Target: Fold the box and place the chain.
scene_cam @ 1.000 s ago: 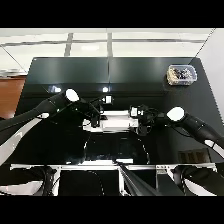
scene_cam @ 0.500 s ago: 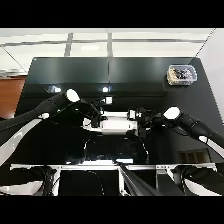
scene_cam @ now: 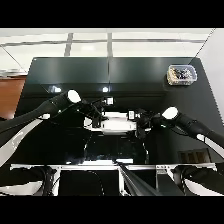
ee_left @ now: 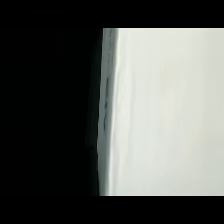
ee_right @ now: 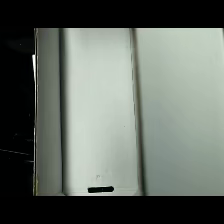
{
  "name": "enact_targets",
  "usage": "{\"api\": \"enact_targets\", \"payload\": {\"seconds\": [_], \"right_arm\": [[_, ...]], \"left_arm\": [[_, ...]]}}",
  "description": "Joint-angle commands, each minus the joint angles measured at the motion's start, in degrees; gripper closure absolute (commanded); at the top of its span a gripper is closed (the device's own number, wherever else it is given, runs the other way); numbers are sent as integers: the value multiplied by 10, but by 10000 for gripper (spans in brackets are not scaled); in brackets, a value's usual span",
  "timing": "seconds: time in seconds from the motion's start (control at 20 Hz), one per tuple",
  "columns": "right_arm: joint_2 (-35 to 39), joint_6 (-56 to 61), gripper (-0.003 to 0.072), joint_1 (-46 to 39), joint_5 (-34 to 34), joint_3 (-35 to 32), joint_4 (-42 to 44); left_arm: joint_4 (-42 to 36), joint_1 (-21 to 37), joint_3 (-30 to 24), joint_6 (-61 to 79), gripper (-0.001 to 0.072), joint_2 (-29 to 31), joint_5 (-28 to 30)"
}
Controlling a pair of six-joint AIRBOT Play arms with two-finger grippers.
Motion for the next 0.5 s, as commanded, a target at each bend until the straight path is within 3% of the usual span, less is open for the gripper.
{"api": "enact_targets", "payload": {"seconds": [0.0,0.45], "right_arm": [[-6,0,4,0,0,0,-9],[-22,12,22,2,-8,1,-38]], "left_arm": [[1,0,0,0,683,0,0],[1,0,0,0,682,0,-2]]}}
